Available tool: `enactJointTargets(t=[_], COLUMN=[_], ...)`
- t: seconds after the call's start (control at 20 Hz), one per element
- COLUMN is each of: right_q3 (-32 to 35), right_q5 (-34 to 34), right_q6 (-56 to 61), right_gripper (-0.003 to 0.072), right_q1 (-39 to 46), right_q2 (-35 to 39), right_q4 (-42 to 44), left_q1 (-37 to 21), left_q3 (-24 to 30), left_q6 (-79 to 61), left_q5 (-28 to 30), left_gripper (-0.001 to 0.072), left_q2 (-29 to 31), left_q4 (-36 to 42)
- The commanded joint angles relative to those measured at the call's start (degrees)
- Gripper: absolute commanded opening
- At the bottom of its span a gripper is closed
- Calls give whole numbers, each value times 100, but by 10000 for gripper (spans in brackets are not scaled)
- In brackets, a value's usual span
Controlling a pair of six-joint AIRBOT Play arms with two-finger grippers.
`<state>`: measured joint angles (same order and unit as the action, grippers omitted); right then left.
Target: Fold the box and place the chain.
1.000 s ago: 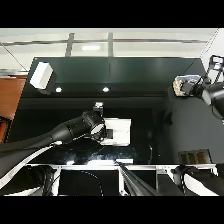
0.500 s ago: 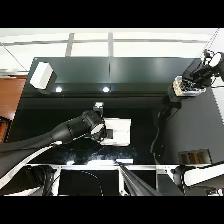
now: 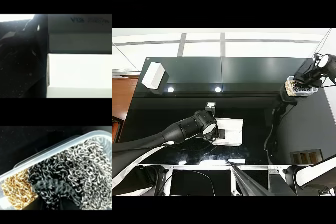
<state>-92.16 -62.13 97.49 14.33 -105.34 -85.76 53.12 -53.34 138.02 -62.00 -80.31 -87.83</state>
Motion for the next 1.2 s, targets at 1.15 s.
enactJointTargets(t=[1.15], right_q3=[15], right_q5=[-2433], right_q6=[-2791], right_gripper=[4], right_q1=[-632], right_q2=[4680], right_q4=[2837], left_q1=[-4], left_q3=[-4], left_q6=[2], left_q5=[151], left_gripper=[26], left_q2=[2], left_q4=[-2])
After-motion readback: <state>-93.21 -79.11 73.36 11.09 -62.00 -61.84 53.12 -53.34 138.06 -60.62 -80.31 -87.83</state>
